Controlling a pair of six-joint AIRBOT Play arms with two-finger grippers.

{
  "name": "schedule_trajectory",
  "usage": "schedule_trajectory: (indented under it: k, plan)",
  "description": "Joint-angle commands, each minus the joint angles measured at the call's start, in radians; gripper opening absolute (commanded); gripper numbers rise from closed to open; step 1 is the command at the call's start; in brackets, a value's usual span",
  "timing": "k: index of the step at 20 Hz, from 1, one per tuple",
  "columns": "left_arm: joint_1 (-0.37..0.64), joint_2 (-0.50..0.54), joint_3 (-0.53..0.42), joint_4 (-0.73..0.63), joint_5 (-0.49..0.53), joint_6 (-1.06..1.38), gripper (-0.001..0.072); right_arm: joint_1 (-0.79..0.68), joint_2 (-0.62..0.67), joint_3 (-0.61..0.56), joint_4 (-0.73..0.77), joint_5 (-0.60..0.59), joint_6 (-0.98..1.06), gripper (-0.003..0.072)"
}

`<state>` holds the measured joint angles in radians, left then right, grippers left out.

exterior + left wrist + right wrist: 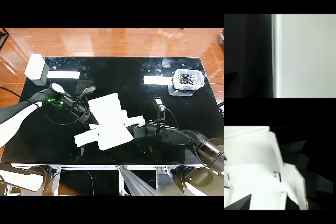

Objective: Fold the box and place the chain.

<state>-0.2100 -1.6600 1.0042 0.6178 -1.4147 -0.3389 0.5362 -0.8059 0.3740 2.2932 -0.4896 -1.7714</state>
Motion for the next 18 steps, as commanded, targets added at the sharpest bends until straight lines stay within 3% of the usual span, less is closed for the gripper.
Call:
schedule_trajectory:
  k: [1,5,10,18]
  plan:
    - [-0.014,0.042,0.038,0.028,0.056,0.065,0.0016,-0.144,0.034,0.055,-0.179,-0.241,0.011,0.0693]
    - [-0.075,0.168,0.036,0.139,0.238,0.185,0.0016,-0.357,0.128,0.108,-0.391,-0.346,-0.047,0.0694]
    - [-0.140,0.277,-0.012,0.214,0.296,0.337,0.0016,-0.410,0.158,0.111,-0.441,-0.317,-0.467,0.0694]
    - [-0.252,0.436,-0.285,0.230,0.566,0.393,0.0020,-0.378,0.158,0.111,-0.399,-0.301,-0.668,0.0694]
